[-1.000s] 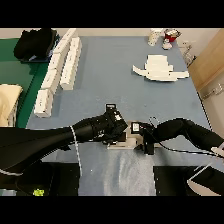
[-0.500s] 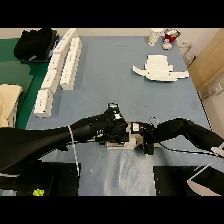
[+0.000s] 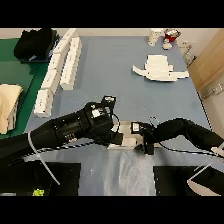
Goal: Fold the box.
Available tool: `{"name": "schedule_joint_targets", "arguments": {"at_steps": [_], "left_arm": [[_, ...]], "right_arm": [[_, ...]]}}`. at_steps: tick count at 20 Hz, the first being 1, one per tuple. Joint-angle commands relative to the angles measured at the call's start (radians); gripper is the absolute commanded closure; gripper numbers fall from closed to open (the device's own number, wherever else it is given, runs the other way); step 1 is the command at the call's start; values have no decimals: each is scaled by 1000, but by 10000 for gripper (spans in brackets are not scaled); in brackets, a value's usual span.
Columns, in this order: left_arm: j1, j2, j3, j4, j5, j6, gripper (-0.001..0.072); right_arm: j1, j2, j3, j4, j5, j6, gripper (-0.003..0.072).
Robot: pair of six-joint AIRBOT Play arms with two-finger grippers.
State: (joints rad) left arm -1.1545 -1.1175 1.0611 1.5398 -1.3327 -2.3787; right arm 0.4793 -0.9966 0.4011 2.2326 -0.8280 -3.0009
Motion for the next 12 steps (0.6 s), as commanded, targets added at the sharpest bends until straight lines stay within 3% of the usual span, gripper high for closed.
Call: {"name": "schedule_joint_targets", "arguments": {"at_steps": [1,4,6,9,12], "left_arm": [[-26,28,1,2,20,217,697],[-60,33,-2,-13,6,402,698],[-28,101,-51,-105,48,538,699],[94,247,-211,-174,128,815,699],[258,348,-348,-301,182,1283,696]], "right_arm": [[0,0,0,0,0,0,303],[0,0,0,0,0,0,303],[0,0,0,0,0,0,303],[0,0,0,0,0,0,303],[0,0,0,0,0,0,302]]}}
